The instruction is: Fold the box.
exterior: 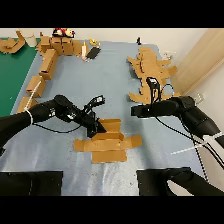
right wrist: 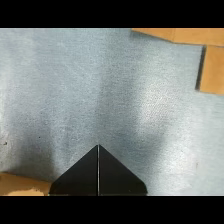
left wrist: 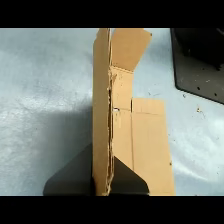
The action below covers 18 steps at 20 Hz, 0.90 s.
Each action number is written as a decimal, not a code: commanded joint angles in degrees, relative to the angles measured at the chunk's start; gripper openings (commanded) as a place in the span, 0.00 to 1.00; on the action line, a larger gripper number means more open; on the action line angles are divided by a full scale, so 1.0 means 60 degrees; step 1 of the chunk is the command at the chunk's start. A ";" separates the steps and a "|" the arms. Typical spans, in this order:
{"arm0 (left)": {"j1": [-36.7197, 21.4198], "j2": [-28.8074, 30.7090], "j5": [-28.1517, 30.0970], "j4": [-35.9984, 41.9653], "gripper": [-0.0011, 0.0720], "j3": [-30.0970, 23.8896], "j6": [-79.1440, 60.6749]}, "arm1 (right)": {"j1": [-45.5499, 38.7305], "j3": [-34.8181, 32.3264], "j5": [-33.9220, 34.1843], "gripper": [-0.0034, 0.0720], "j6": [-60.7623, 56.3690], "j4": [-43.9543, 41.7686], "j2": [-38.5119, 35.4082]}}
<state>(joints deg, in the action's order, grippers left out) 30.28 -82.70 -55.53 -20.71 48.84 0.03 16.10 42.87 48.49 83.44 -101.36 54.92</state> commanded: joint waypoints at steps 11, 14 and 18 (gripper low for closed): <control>0.0237 0.0229 -0.0087 -0.0058 0.03 -0.0259 -0.0087 | 0.0277 0.0000 0.0874 0.05 -0.0007 0.0000 -0.0073; 0.0237 0.0229 -0.0087 -0.0055 0.03 -0.0255 -0.0084 | 0.1282 -0.0062 0.2805 0.05 -0.0911 0.0812 -0.0721; 0.0240 0.0229 -0.0091 -0.0051 0.03 -0.0255 -0.0084 | 0.2907 -0.0415 0.4579 0.05 -0.2459 0.2069 -0.2058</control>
<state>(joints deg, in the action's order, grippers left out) 31.68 -81.36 -56.01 -20.97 47.33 -0.47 27.79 41.50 67.35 74.24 -92.97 47.00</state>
